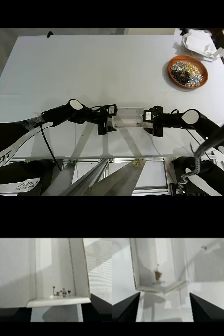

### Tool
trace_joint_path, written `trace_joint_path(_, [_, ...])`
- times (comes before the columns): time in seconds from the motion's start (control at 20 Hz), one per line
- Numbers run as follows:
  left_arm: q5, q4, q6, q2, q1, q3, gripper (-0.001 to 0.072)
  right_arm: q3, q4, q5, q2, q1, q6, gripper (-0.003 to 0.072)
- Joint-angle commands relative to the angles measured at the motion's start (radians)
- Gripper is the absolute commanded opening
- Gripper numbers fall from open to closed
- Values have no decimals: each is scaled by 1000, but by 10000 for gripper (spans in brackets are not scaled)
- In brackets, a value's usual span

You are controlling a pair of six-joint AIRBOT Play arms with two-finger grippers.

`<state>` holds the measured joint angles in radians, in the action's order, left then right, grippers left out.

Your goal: Fold the box and place the chain.

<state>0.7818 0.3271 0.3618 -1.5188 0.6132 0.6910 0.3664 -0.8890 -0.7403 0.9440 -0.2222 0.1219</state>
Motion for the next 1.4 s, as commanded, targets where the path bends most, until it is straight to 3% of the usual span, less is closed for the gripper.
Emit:
trace_joint_path(0.0, [1,1,0,1,0,-1,371,1,-208,3,-129,0,-153,680])
trace_joint_path(0.15, [1,0,0,1,-1,-1,371,2,-150,3,-243,0,-153,652])
trace_joint_path(0.2, [1,0,0,1,0,-1,371,1,-63,2,-272,0,-153,529])
trace_joint_path(0.3, [1,0,0,1,0,-1,371,1,176,-18,-289,0,-151,121])
trace_joint_path(0.35, [1,0,0,1,0,-1,371,1,283,-35,-284,0,-146,23])
trace_joint_path(0.45, [1,1,0,1,0,-1,371,1,396,-26,-255,-1,-140,22])
trace_joint_path(0.55, [1,1,0,1,0,-1,371,1,401,0,-193,-1,-140,22])
trace_joint_path(0.85, [1,0,1,1,0,-1,371,1,669,159,82,-1,-139,22])
trace_joint_path(1.0, [1,0,1,1,0,-1,371,1,647,158,141,-1,-141,22])
trace_joint_path(1.35, [1,0,1,1,0,-1,371,1,517,140,143,-1,-153,22])
